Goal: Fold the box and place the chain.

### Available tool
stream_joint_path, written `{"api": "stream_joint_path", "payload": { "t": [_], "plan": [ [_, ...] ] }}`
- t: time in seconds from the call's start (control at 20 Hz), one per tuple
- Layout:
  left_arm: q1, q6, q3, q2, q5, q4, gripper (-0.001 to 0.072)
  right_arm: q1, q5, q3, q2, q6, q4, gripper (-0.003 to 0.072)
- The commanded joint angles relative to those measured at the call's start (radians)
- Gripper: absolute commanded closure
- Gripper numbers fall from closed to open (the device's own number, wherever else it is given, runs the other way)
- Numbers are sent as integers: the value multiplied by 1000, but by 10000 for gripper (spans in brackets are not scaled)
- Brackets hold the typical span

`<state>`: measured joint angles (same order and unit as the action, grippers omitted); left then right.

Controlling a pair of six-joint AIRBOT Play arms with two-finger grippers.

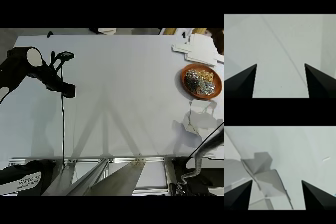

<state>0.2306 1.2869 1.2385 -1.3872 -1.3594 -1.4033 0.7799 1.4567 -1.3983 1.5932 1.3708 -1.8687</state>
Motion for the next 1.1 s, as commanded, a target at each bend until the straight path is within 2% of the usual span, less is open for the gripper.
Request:
{"api": "stream_joint_path", "payload": {
  "t": [0.0,0.15,0.2,0.25,0.3,0.55,0.65,0.7,0.85,1.05],
  "plan": [
    [0,0,0,1,0,0,72,25,26,-51,75,-52,-17,26],
    [0,0,0,1,0,0,72,63,76,-50,101,-52,-5,50],
    [0,0,0,1,0,0,72,74,92,-50,101,-54,6,114],
    [0,0,0,1,0,0,72,87,123,-49,101,-88,45,258],
    [0,0,0,1,0,0,72,99,138,-47,101,-110,84,304],
    [0,0,0,1,0,0,72,130,153,-14,101,-116,87,352],
    [0,0,0,1,0,0,72,129,166,0,101,-116,93,537],
    [0,0,0,1,0,0,72,129,190,5,101,-119,115,670],
    [0,0,0,1,0,0,72,110,254,9,64,-115,234,666],
    [0,0,0,1,0,0,72,-41,196,100,-145,-149,439,667]
  ]
}}
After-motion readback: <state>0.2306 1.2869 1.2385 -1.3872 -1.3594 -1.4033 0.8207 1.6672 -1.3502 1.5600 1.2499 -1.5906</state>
